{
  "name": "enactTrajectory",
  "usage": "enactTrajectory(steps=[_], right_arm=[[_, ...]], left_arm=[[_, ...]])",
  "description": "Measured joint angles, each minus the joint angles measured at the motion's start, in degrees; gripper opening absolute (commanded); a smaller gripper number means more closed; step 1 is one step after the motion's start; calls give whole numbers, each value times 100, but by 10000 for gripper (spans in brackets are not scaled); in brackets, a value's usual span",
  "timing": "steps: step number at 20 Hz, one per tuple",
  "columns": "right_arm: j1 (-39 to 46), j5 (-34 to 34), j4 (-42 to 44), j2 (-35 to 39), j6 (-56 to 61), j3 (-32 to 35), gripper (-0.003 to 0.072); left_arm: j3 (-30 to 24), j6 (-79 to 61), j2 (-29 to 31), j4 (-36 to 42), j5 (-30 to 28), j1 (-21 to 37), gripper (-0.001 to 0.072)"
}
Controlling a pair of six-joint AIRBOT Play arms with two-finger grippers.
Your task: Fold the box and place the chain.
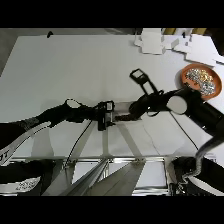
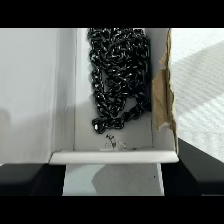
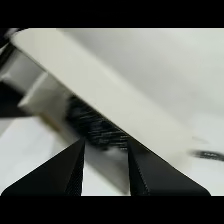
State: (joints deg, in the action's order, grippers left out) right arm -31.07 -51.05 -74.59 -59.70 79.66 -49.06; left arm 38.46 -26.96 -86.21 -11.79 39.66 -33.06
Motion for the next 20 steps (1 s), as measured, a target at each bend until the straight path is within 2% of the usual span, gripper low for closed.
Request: enactTrajectory(steps=[2,5,6,7,8,12,20], right_arm=[[553,-186,0,-11,-22,-192,174],[1491,-293,-13,-120,-46,-337,185],[1790,-323,-28,-208,-50,-356,240],[2033,-341,-55,-310,-57,-374,346],[2256,-363,-96,-442,-59,-387,414],[2704,-450,-339,-1045,-42,-411,413],[2793,-328,-457,-1851,17,-415,411]], left_arm=[[0,2,0,2,0,0,170],[0,0,0,2,2,0,170],[0,0,0,2,2,0,170],[0,2,0,2,2,0,170],[0,2,0,2,2,0,170],[0,0,0,0,2,0,170],[0,0,0,2,2,0,170]])
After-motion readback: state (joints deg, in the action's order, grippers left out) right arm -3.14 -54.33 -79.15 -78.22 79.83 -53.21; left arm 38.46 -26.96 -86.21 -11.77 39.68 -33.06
